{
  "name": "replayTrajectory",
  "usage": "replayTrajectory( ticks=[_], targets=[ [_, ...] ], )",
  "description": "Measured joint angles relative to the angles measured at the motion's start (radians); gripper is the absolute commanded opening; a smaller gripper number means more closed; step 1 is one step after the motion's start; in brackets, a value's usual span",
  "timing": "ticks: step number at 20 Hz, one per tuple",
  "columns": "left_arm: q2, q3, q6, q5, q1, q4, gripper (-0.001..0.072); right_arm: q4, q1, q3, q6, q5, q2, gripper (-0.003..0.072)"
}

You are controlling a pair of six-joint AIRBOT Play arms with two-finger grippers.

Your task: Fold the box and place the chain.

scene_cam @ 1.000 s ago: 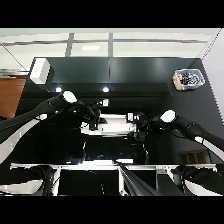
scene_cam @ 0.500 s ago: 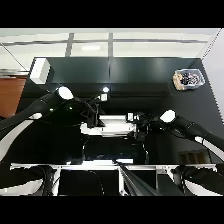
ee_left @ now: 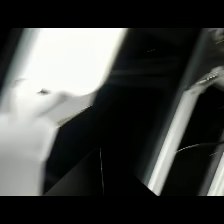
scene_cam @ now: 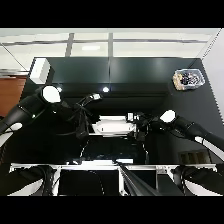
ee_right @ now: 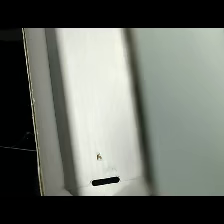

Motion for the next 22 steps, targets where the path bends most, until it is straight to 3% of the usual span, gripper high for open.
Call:
replayTrajectory(
  ticks=[2, 5, 8, 11, 15, 22],
  targets=[
    [0.006, -0.029, -0.033, 0.051, -0.013, -0.126, 0.0025, 0.000, 0.000, 0.000, 0.000, 0.000, 0.000, 0.0482],
    [0.001, -0.048, -0.061, 0.268, -0.020, -0.245, 0.0025, 0.000, 0.000, 0.000, 0.000, 0.000, 0.000, 0.0482],
    [-0.035, -0.056, -0.072, 0.455, -0.023, -0.277, 0.0025, 0.000, 0.000, 0.000, 0.000, 0.000, 0.000, 0.0482],
    [-0.092, -0.059, -0.076, 0.550, -0.024, -0.246, 0.0025, 0.000, 0.000, 0.000, 0.000, 0.000, 0.000, 0.0482],
    [-0.158, -0.060, -0.079, 0.572, -0.025, -0.190, 0.0026, 0.000, 0.000, 0.000, 0.000, 0.000, 0.000, 0.0482],
    [-0.161, 0.000, -0.078, 0.460, -0.013, -0.060, 0.0024, -0.002, 0.000, 0.000, -0.001, 0.000, 0.000, 0.0482]
  ],
)
